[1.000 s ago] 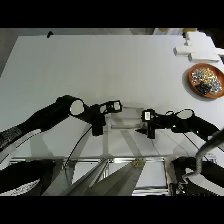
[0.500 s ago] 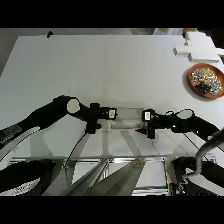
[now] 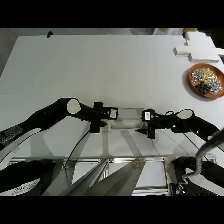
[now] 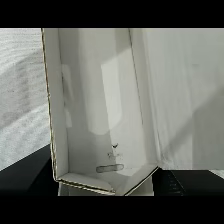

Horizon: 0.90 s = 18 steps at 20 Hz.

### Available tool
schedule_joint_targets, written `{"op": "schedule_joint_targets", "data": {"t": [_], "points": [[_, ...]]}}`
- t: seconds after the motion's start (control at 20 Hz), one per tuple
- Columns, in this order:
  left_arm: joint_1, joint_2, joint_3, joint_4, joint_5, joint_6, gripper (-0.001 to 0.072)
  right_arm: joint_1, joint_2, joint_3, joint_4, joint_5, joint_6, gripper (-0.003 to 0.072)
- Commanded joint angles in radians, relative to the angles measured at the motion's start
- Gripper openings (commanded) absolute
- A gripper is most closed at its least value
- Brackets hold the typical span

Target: Fold the box and place the chain.

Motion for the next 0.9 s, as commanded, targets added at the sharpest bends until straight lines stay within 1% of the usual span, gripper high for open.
{"op": "schedule_joint_targets", "data": {"t": [0.0, 0.05, 0.1, 0.15, 0.25, 0.5, 0.65, 0.7, 0.75, 0.8, 0.85], "points": [[-0.013, -0.002, -0.001, -0.043, -0.019, 0.005, 0.0261, -0.001, 0.0, 0.0, 0.0, 0.0, 0.0, 0.0411], [-0.014, -0.005, -0.001, -0.048, -0.026, -0.008, 0.0214, -0.001, 0.0, 0.0, 0.0, 0.0, 0.0, 0.0411], [-0.018, -0.01, -0.001, -0.055, -0.039, -0.02, 0.0123, 0.0, 0.0, 0.0, 0.0, 0.0, 0.0, 0.0411], [-0.022, -0.014, -0.001, -0.058, -0.049, -0.02, 0.0079, 0.0, 0.0, 0.0, 0.0, 0.0, 0.0, 0.0411], [-0.03, -0.019, -0.001, -0.058, -0.041, -0.019, 0.0077, 0.0, 0.0, 0.0, 0.0, 0.0, 0.0, 0.0411], [-0.046, -0.019, -0.001, -0.07, 0.043, -0.014, 0.0077, 0.0, 0.0, 0.0, 0.0, 0.0, 0.0, 0.0411], [-0.071, -0.039, -0.001, -0.142, 0.072, 0.01, 0.0078, 0.0, 0.0, 0.0, 0.0, 0.0, 0.0, 0.0411], [-0.082, -0.054, -0.001, -0.158, 0.088, 0.01, 0.0091, 0.0, 0.0, 0.0, 0.0, 0.0, 0.0, 0.0411], [-0.092, -0.069, -0.001, -0.169, 0.093, 0.01, 0.0145, 0.0, 0.0, 0.0, 0.0, 0.0, 0.0, 0.0411], [-0.101, -0.082, -0.001, -0.174, 0.096, 0.01, 0.0267, 0.0, 0.0, 0.0, 0.0, 0.0, 0.0, 0.0411], [-0.108, -0.09, -0.001, -0.174, 0.095, 0.009, 0.0345, 0.0, 0.0, 0.0, 0.0, 0.0, 0.0, 0.0411]]}}
